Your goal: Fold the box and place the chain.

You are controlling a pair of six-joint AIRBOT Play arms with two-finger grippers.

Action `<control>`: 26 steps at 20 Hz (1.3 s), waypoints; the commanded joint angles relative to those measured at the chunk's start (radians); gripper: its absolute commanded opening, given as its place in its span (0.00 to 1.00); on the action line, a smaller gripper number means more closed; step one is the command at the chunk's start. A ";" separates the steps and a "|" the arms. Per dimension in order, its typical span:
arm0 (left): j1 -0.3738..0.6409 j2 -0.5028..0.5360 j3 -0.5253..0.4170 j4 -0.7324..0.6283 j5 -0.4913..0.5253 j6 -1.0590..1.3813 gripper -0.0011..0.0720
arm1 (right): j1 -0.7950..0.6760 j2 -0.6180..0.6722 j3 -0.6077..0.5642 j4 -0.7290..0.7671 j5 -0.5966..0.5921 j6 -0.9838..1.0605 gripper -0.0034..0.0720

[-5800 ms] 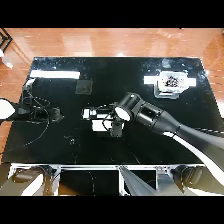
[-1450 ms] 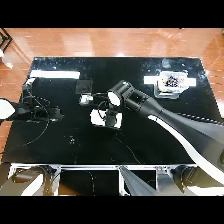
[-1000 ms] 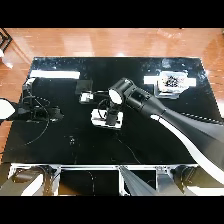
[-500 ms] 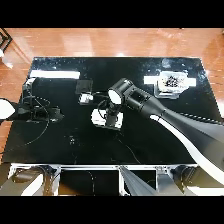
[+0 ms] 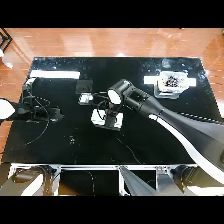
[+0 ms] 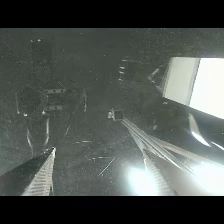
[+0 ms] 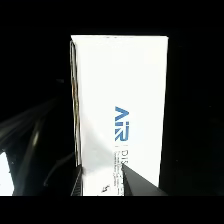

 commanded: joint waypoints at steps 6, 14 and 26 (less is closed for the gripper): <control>0.001 0.001 0.000 -0.001 -0.010 0.001 0.90 | -0.005 0.003 0.000 0.045 0.055 0.054 0.46; 0.000 0.001 0.000 -0.001 -0.015 0.008 0.90 | -0.283 0.269 -0.267 0.489 0.056 0.327 0.07; -0.003 -0.005 -0.002 -0.109 0.031 0.092 0.90 | -0.251 0.159 -0.529 0.924 -0.421 0.377 0.07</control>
